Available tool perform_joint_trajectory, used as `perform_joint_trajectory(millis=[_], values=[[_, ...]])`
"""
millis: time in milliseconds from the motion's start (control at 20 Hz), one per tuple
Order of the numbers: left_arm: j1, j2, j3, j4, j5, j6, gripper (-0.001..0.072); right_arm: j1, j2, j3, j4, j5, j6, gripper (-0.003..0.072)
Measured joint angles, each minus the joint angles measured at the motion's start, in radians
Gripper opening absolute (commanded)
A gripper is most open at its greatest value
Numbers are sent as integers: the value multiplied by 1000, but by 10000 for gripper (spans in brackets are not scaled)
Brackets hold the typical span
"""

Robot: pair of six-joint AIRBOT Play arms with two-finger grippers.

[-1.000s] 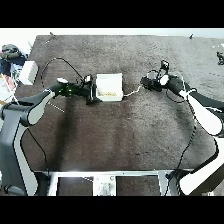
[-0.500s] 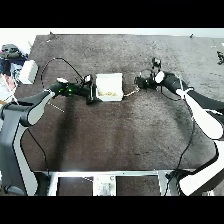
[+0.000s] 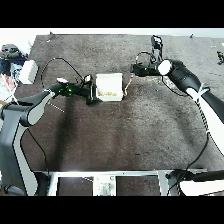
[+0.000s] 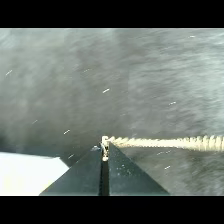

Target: Fold the box and place the chain.

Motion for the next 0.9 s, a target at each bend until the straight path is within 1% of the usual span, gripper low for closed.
perform_joint_trajectory(millis=[300, 550, 700, 900], values=[[0, 0, 0, 0, 0, 0, 466, 68, 126, 2, -18, 47, -39, 13], [0, 0, 0, 0, 0, 0, 466, 116, 204, 1, -26, 87, -56, 13], [0, 0, 0, 0, 0, 0, 466, 161, 235, 1, -24, 86, -70, 13], [0, 0, 0, 0, 0, 0, 466, 213, 248, 1, -27, 46, -82, 13]])
